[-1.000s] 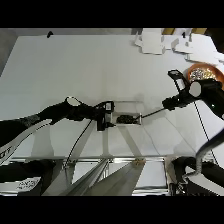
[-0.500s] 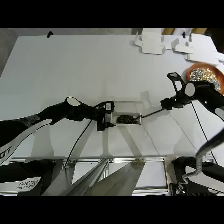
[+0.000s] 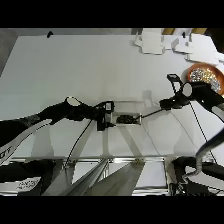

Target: Fold the box and place the chain.

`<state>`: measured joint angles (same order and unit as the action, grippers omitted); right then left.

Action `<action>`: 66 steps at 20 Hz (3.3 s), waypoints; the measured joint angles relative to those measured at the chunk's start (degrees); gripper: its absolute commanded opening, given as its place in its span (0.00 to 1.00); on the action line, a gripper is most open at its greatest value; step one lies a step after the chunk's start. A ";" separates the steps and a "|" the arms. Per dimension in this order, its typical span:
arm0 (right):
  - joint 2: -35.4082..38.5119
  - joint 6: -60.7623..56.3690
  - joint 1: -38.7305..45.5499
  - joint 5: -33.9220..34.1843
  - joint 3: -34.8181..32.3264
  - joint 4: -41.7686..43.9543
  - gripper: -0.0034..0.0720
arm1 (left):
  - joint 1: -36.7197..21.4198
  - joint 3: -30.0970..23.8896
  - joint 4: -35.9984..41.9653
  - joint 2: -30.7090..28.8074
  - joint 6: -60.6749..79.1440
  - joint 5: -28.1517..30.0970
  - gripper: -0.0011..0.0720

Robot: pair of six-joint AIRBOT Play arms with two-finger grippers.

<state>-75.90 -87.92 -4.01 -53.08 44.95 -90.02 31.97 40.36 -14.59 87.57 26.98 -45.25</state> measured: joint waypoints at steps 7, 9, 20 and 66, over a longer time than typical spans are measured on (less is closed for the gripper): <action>-0.26 0.79 0.00 -1.86 -0.09 0.00 0.08 | 0.00 0.00 0.00 0.00 -0.02 0.00 0.45; 1.79 1.84 0.02 -3.76 -0.09 -0.24 0.08 | 0.00 0.00 0.00 0.00 -0.02 0.02 0.45; 30.93 12.72 -2.45 -10.80 -0.09 24.63 0.08 | 0.00 0.00 0.00 0.00 0.00 0.02 0.45; 9.55 57.79 -17.33 -9.99 11.54 43.41 0.13 | 0.00 0.00 0.00 0.00 0.00 0.02 0.45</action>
<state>-66.35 -30.13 -21.34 -63.07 56.49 -46.61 31.97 40.36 -14.59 87.57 26.98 -45.23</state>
